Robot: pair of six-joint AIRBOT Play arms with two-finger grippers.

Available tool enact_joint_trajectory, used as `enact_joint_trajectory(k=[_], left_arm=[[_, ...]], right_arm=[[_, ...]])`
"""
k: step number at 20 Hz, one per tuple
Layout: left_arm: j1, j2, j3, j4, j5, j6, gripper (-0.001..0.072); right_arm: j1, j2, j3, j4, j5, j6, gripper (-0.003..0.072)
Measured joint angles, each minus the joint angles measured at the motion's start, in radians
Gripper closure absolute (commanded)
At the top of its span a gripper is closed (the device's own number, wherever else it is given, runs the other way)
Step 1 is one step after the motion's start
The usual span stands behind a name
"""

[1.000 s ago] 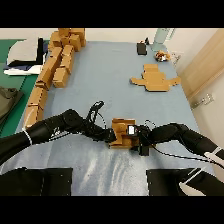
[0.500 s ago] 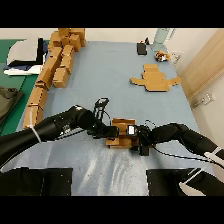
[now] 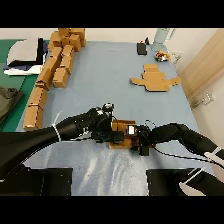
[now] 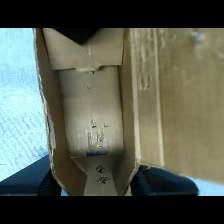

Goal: Fold the box.

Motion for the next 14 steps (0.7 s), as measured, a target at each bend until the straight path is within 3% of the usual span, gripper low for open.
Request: enact_joint_trajectory(k=[8,14], left_arm=[[-0.034,-0.067,0.077,0.03,-0.026,-0.066,0.02],[-0.04,-0.159,0.155,0.087,-0.126,-0.069,0.02]], right_arm=[[0.0,0.0,0.0,0.0,0.0,0.0,0.0208],[0.0,0.0,0.0,0.0,0.0,0.0,0.0208]])
